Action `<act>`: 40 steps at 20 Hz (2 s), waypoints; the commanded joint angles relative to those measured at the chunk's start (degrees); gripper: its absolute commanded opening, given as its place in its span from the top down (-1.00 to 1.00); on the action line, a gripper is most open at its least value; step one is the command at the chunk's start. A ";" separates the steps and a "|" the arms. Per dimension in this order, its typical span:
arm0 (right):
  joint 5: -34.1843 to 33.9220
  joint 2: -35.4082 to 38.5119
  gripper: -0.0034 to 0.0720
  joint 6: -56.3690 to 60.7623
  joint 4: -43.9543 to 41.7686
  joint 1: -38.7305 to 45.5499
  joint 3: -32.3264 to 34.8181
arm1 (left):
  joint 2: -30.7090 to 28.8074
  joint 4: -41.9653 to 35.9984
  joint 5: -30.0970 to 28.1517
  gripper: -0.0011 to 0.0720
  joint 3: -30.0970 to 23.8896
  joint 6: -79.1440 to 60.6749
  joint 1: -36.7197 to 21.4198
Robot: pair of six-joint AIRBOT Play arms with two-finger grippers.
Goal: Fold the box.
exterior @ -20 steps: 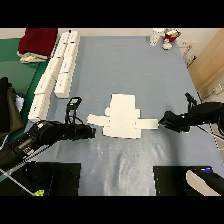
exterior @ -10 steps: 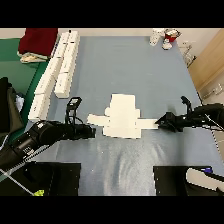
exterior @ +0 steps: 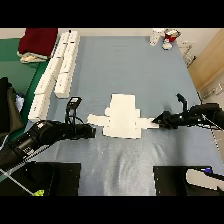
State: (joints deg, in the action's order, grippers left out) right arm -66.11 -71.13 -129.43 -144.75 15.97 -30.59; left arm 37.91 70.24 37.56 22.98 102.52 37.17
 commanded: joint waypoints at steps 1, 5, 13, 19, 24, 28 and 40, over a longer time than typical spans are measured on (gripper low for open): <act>4.39 -0.04 0.57 -0.48 -0.83 -3.69 -0.04 | -0.02 0.02 -0.11 0.94 0.00 -0.02 0.00; 6.78 -0.02 0.91 -0.39 -1.57 -7.45 -0.04 | -0.02 0.02 -2.14 0.94 -0.02 0.00 -0.04; 5.38 4.35 0.91 -0.39 -2.12 -15.47 1.05 | -0.09 -0.63 -5.22 0.94 1.31 0.42 -0.11; 7.82 16.68 0.91 2.03 -2.19 -16.00 9.20 | -0.07 -3.02 -5.60 0.94 1.29 1.01 -0.09; 8.63 29.68 0.91 4.04 -2.10 -16.02 15.37 | -0.02 -3.54 -6.47 0.93 1.33 0.28 -4.76; 8.59 36.35 0.91 6.60 -1.53 -16.02 18.34 | 0.28 -6.01 -3.82 0.17 3.23 -6.34 -15.08; 7.41 36.09 0.91 6.47 -1.20 -16.11 18.93 | 33.99 -46.45 32.26 0.17 23.50 -58.84 -37.48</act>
State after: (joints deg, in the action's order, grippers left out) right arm -58.98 -35.16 -122.98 -145.95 -0.01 -11.70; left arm 63.40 30.30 59.86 41.15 52.64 1.80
